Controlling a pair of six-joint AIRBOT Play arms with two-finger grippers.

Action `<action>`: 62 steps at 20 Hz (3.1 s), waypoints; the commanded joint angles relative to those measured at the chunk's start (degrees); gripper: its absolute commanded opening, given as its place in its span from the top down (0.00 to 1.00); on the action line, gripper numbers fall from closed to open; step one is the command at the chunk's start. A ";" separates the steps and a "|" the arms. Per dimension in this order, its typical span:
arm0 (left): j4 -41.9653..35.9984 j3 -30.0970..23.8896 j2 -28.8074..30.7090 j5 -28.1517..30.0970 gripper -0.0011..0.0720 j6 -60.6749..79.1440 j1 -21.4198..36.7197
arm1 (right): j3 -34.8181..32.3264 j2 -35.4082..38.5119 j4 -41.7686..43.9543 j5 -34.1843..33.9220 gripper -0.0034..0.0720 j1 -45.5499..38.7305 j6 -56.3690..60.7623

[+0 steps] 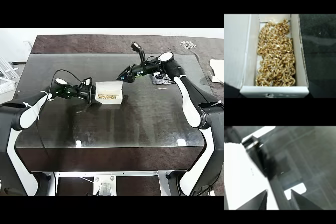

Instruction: Fold the box and place the chain.

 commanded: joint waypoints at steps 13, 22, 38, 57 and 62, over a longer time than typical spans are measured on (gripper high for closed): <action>0.02 -0.02 -0.04 0.20 0.26 0.00 0.07 | 3.61 -0.04 -6.91 12.41 0.45 4.61 1.55; 0.02 -0.02 -0.04 0.20 0.26 0.00 0.07 | 3.15 1.31 -8.83 6.67 0.36 5.70 -4.15; 0.02 -0.02 -0.04 0.20 0.26 0.00 0.07 | -0.20 1.31 -6.99 7.28 0.33 7.13 -8.63; 0.02 -0.02 -0.04 0.22 0.26 0.00 0.07 | -2.97 1.31 -0.09 8.07 0.36 6.10 -12.28; 0.02 -0.02 -0.04 0.20 0.26 0.00 0.07 | -4.74 1.16 -0.20 6.16 0.36 6.01 -14.47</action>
